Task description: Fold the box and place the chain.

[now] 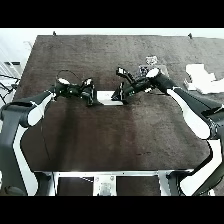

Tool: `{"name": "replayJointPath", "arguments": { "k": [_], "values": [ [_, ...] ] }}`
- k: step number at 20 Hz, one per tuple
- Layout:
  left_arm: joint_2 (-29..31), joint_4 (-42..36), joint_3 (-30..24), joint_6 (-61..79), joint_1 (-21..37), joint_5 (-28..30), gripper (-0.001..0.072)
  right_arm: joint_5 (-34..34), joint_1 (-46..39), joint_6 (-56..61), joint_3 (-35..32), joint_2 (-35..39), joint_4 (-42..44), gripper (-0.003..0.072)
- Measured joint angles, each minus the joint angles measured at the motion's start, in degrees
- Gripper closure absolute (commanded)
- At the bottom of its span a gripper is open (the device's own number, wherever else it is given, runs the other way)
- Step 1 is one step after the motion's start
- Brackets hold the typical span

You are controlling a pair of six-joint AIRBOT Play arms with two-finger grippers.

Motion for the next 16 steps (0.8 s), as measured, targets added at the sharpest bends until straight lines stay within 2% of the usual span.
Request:
{"name": "replayJointPath", "arguments": {
  "k": [1,3,4,6,7,16],
  "values": [
    [0.0,0.0,0.0,0.02,0.0,0.0,0.0412,-0.04,-0.2,-0.15,0.42,0.04,1.68,0.0565],
    [0.0,0.0,0.0,0.02,0.0,0.02,0.0412,-0.35,-0.33,-0.39,0.85,-0.11,3.74,0.0573],
    [0.0,0.0,0.0,0.04,0.0,0.04,0.0412,-0.52,-0.26,-0.33,1.03,-0.35,4.72,0.0625],
    [0.0,0.0,0.0,0.04,0.0,0.04,0.0412,-1.07,-0.13,1.2,1.16,-1.33,4.61,0.0642],
    [0.0,0.0,0.0,0.04,0.0,0.07,0.0412,-1.29,0.0,2.21,1.25,-1.79,4.11,0.0675],
    [0.0,0.02,0.0,0.31,-0.02,0.17,0.0412,-1.84,1.44,8.92,1.55,-3.96,-3.98,0.0675]
  ]
}}
